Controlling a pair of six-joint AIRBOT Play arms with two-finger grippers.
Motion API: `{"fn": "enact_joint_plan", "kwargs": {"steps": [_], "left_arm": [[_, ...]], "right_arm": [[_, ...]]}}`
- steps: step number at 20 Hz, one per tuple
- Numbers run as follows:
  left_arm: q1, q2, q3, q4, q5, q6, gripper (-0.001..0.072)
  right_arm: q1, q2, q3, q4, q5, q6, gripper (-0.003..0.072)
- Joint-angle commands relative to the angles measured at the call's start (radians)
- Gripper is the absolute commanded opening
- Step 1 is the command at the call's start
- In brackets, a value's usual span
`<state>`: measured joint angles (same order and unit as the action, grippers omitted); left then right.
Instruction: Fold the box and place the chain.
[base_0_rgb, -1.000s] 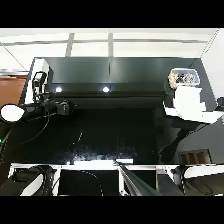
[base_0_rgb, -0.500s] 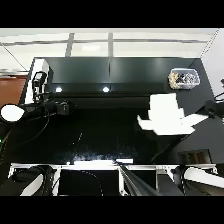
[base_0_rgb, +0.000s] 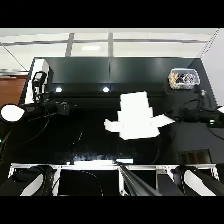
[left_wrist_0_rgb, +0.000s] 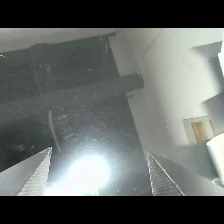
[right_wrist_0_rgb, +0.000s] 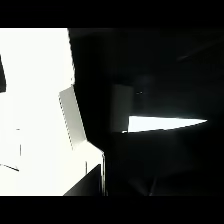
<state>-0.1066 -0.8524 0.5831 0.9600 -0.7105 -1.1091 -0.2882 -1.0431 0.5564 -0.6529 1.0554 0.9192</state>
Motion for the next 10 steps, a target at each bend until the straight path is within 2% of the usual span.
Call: {"fn": "enact_joint_plan", "kwargs": {"steps": [1, 3, 6, 10], "left_arm": [[-0.005, -0.009, 0.0, -0.015, -0.002, 0.0, 0.0707], [-0.01, -0.027, 0.0, -0.045, -0.006, 0.0, 0.0707], [-0.026, -0.047, 0.0, -0.09, -0.012, -0.001, 0.0707], [-0.031, -0.051, 0.0, -0.158, -0.023, -0.027, 0.0707]], "right_arm": [[0.224, 0.037, -0.077, 0.082, -0.189, -0.006, 0.0011], [0.356, 0.037, -0.079, 0.092, -0.284, -0.005, 0.001], [0.48, 0.037, -0.079, 0.11, -0.377, -0.005, 0.001], [0.542, 0.037, -0.079, 0.111, -0.442, -0.005, 0.001]]}}
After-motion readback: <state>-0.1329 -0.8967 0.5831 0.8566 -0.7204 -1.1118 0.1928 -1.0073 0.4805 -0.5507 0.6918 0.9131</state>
